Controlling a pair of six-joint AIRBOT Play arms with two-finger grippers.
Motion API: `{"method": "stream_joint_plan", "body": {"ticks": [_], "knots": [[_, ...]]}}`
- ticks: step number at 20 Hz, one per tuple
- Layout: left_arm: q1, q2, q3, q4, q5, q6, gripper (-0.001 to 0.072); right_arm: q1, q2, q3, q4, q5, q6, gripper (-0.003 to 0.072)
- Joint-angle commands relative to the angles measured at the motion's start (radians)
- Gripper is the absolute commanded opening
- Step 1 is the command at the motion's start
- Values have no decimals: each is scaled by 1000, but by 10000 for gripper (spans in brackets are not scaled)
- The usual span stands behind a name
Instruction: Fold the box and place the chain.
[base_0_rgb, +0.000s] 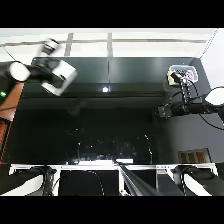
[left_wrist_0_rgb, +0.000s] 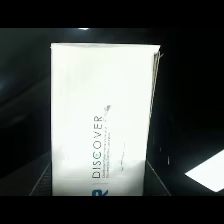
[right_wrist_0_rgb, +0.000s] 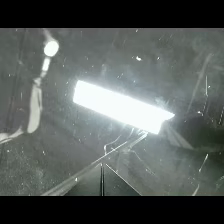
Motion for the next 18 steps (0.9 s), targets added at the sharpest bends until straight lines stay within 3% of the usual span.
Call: {"method": "stream_joint_plan", "body": {"ticks": [1, 6, 12, 13, 15, 18], "knots": [[251, -89, 58, -78, 157, -68, 333, 0, 0, 0, 1, -15, 26, 16], [408, -400, 365, -79, -53, -68, 333, 0, 0, 0, 2, -1, 32, 16], [407, -646, 585, -94, -108, -11, 334, 0, 0, 0, 11, 3, 68, 16], [407, -670, 613, -100, -116, -12, 372, 0, 0, 0, 13, 3, 79, 16], [406, -688, 652, -113, -102, -57, 717, 0, 0, 0, 23, 3, 92, 16], [394, -686, 805, -112, -222, -105, 716, 0, 0, 0, 34, 3, 92, 16]]}}
